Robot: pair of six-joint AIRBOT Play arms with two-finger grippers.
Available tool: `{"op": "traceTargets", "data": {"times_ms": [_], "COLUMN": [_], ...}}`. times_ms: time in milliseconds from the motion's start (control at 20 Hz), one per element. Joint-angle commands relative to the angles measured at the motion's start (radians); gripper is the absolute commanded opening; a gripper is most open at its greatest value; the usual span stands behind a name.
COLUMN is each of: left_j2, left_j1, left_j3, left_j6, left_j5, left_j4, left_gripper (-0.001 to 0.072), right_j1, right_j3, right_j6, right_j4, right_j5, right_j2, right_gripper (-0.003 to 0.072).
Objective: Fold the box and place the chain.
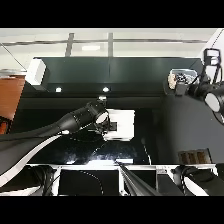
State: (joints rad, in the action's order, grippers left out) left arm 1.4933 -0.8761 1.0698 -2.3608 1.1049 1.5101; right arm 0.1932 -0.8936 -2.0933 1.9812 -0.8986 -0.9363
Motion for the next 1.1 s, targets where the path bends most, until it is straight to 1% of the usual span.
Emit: {"op": "traceTargets", "data": {"times_ms": [0,100,150,250,300,350,400,450,600,650,800,900,1000,1050], "left_j2": [0.000,0.000,0.000,0.000,0.000,0.000,0.000,0.000,0.000,0.000,0.000,0.000,0.000,0.000], "left_j1": [0.000,0.000,0.000,0.000,0.000,0.000,0.000,0.000,0.000,0.000,0.000,0.000,0.000,0.000], "left_j3": [0.000,0.000,0.000,0.000,0.000,0.000,0.000,0.000,0.000,0.000,0.000,0.000,0.000,0.000], "left_j6": [0.000,0.000,0.000,0.000,0.000,0.000,0.000,0.000,0.000,0.000,0.000,0.000,0.000,0.000], "left_j5": [0.000,0.000,0.000,0.000,0.000,0.000,0.000,0.000,0.000,0.000,0.000,0.000,0.000,0.000], "left_j4": [0.000,0.000,0.000,0.000,0.000,0.000,0.000,0.000,0.000,0.000,0.000,0.000,0.000,0.000], "left_gripper": [0.0029,0.0029,0.0029,0.0029,0.0029,0.0029,0.0029,0.0029,0.0029,0.0030,0.0029,0.0030,0.0029,0.0029], "right_j1": [-0.212,-0.261,-0.283,-0.318,-0.324,-0.325,-0.325,-0.325,-0.327,-0.329,-0.338,-0.342,-0.348,-0.350], "right_j3": [-0.066,-0.233,-0.328,-0.533,-0.629,-0.706,-0.772,-0.821,-0.877,-0.881,-0.881,-0.881,-0.881,-0.882], "right_j6": [0.004,0.004,0.004,0.010,0.024,0.035,0.035,0.035,0.033,0.032,0.018,0.018,0.018,0.019], "right_j4": [-0.006,-0.029,-0.076,-0.179,-0.204,-0.218,-0.221,-0.232,-0.261,-0.264,-0.264,-0.289,-0.320,-0.340], "right_j5": [0.262,0.232,0.198,0.092,0.033,-0.023,-0.074,-0.109,-0.123,-0.125,-0.150,-0.151,-0.148,-0.150], "right_j2": [-0.183,-0.380,-0.475,-0.663,-0.747,-0.815,-0.876,-0.925,-0.996,-1.007,-1.028,-1.034,-1.037,-1.036], "right_gripper": [0.0720,0.0720,0.0720,0.0720,0.0714,0.0638,0.0613,0.0612,0.0612,0.0602,0.0602,0.0509,0.0497,0.0339]}}
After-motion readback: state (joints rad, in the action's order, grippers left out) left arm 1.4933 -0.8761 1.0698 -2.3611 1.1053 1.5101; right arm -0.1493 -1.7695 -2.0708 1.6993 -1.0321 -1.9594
